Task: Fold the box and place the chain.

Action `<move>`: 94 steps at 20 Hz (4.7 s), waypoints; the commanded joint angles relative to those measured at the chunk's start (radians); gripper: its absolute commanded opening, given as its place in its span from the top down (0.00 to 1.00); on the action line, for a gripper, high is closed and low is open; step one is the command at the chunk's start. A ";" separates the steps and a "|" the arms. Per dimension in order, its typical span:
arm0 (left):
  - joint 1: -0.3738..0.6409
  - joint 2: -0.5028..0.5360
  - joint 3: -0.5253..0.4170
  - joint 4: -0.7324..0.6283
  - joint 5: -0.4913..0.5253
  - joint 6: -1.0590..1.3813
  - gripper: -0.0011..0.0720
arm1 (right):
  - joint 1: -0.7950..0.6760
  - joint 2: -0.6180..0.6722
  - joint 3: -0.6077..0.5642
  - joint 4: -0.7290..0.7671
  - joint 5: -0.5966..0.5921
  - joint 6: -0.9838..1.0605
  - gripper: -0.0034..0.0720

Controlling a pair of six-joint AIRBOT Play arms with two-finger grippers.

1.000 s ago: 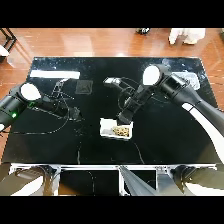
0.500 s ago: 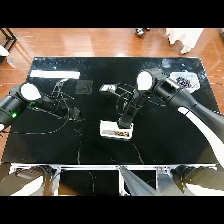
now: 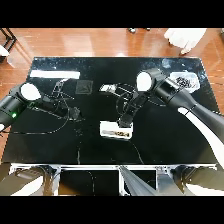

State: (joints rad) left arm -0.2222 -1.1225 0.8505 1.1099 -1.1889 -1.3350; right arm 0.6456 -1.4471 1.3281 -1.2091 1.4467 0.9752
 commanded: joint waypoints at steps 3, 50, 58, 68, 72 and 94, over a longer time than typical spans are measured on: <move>0.001 -0.001 0.000 0.000 0.006 0.000 0.20 | 0.032 -0.003 -0.024 -0.042 -0.021 0.000 0.02; 0.001 0.000 0.000 0.008 0.011 0.000 0.20 | 0.200 0.021 -0.068 -0.258 -0.104 0.233 0.57; 0.001 0.000 0.000 0.008 0.010 0.000 0.20 | 0.200 0.023 -0.067 -0.258 -0.103 0.233 0.80; 0.001 0.000 0.000 0.008 0.010 0.000 0.20 | 0.190 0.031 -0.067 -0.258 -0.097 0.248 0.79; 0.001 0.000 0.000 0.008 0.010 0.000 0.20 | 0.188 0.031 -0.067 -0.249 -0.097 0.249 0.79; 0.001 0.000 0.000 0.007 0.010 0.000 0.20 | 0.197 0.028 -0.107 -0.202 -0.139 0.260 0.69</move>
State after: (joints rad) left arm -0.2222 -1.1225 0.8505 1.1172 -1.1790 -1.3350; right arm 0.8368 -1.4181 1.2331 -1.4174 1.3262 1.2289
